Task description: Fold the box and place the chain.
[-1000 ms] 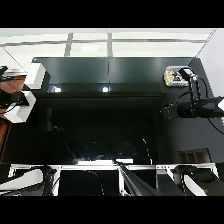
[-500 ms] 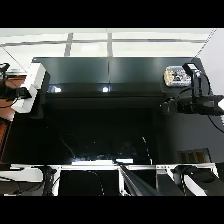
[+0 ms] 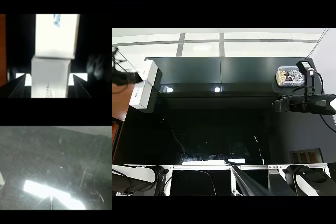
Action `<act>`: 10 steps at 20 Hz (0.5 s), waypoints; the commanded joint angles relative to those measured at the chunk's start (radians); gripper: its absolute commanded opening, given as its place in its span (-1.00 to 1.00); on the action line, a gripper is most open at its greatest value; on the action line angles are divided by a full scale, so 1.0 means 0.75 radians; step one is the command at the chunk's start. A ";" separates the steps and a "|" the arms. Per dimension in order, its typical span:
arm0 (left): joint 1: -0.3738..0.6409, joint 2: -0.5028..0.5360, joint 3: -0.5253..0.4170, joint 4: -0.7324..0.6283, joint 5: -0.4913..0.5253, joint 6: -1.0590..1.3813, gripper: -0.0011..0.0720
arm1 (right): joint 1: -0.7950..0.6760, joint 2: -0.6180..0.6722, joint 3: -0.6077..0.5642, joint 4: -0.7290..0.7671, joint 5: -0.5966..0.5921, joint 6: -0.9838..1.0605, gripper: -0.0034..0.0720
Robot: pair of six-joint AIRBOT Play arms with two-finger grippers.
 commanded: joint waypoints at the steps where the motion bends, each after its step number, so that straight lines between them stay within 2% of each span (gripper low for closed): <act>1: -0.013 -0.010 0.399 -0.067 -0.260 -0.184 0.97 | 0.008 -0.002 -0.003 -0.001 -0.101 0.004 -0.87; 2: -0.022 -0.010 0.523 -0.105 -0.343 -0.276 0.61 | 0.016 -0.004 -0.003 -0.003 -0.149 0.004 -0.87; 3: -0.034 -0.007 0.614 -0.147 -0.434 -0.323 -0.43 | 0.024 -0.006 -0.003 -0.006 -0.194 0.004 -0.87; 4: -0.050 0.013 0.650 -0.231 -0.527 -0.340 -0.90 | 0.031 -0.009 -0.004 -0.007 -0.225 0.004 -0.87; 5: -0.075 0.055 0.613 -0.317 -0.567 -0.401 -0.91 | 0.033 -0.013 -0.004 -0.006 -0.240 0.004 -0.87; 7: -0.184 0.201 0.398 -0.373 -0.548 -0.414 -0.91 | 0.033 -0.019 -0.011 -0.016 -0.244 0.003 -0.87; 9: -0.355 0.402 0.074 -0.242 -0.385 -0.381 -0.91 | 0.032 -0.021 -0.042 -0.016 -0.256 0.004 -0.87; 10: -0.451 0.526 -0.133 -0.159 -0.248 -0.378 -0.91 | 0.032 -0.021 -0.067 -0.016 -0.270 0.004 -0.87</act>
